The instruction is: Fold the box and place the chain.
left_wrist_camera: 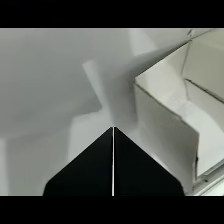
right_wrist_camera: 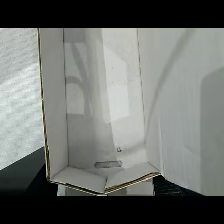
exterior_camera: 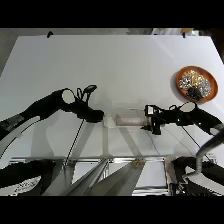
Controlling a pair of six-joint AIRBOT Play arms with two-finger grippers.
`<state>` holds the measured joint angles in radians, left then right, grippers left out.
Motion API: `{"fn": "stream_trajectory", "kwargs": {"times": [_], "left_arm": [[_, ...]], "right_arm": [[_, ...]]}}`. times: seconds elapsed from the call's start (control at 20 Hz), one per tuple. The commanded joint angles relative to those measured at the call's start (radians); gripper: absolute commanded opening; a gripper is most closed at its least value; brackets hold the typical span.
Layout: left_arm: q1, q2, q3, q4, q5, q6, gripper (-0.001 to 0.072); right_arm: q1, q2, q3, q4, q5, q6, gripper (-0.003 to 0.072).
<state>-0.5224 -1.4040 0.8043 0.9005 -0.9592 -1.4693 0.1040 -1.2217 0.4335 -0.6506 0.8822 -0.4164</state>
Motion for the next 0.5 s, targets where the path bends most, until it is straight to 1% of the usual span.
{"fn": "stream_trajectory", "kwargs": {"times": [0.0,0.1,0.25,0.45], "left_arm": [[-0.022,-0.029,-0.003,-0.09,0.021,0.011,0.0005],[-0.03,-0.028,-0.002,-0.108,0.026,0.013,0.0005],[-0.049,-0.022,0.002,-0.201,0.03,0.087,0.0005],[-0.077,0.016,0.018,-0.214,0.045,0.1,0.0013]], "right_arm": [[0.0,0.0,0.0,0.0,0.0,0.0,0.0403],[0.0,0.0,0.001,0.0,0.0,0.0,0.0403],[0.0,0.0,0.0,0.0,0.0,0.0,0.0403],[0.0,0.0,0.0,0.0,0.0,0.0,0.0403]]}}
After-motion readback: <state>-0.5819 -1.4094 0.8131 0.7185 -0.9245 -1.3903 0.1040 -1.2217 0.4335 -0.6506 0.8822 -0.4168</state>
